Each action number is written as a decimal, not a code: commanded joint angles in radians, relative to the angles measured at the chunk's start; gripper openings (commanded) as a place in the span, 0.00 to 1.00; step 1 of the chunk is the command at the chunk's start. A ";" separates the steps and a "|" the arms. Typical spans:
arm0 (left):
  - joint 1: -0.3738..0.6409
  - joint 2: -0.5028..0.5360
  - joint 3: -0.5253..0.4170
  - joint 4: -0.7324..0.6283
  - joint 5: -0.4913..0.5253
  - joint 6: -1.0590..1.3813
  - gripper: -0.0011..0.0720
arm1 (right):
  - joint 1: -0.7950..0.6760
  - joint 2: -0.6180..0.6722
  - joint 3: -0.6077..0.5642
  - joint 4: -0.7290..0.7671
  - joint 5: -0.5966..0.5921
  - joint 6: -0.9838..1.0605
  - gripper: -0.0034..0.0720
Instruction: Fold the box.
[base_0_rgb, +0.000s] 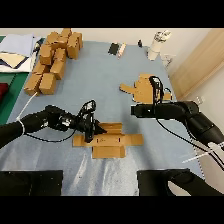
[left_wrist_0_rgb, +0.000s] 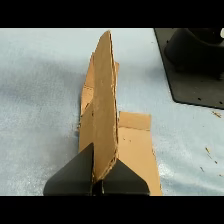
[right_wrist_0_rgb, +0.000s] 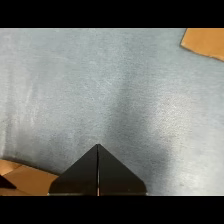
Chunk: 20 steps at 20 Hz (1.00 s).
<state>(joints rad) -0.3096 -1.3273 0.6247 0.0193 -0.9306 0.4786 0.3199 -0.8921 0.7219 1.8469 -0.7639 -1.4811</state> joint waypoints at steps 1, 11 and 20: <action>-0.001 0.000 0.000 0.003 0.017 0.000 0.03 | 0.000 0.000 0.001 0.000 0.000 0.000 0.05; -0.001 -0.039 0.020 0.014 0.055 -0.062 0.03 | 0.000 0.000 0.001 0.000 0.000 0.000 0.05; -0.001 -0.038 0.020 0.032 0.056 -0.072 0.03 | 0.025 0.023 0.001 -0.015 -0.160 0.000 0.05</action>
<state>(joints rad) -0.3099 -1.3640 0.6441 0.0444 -0.8780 0.4080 0.3256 -0.8841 0.7219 1.8454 -0.8219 -1.4807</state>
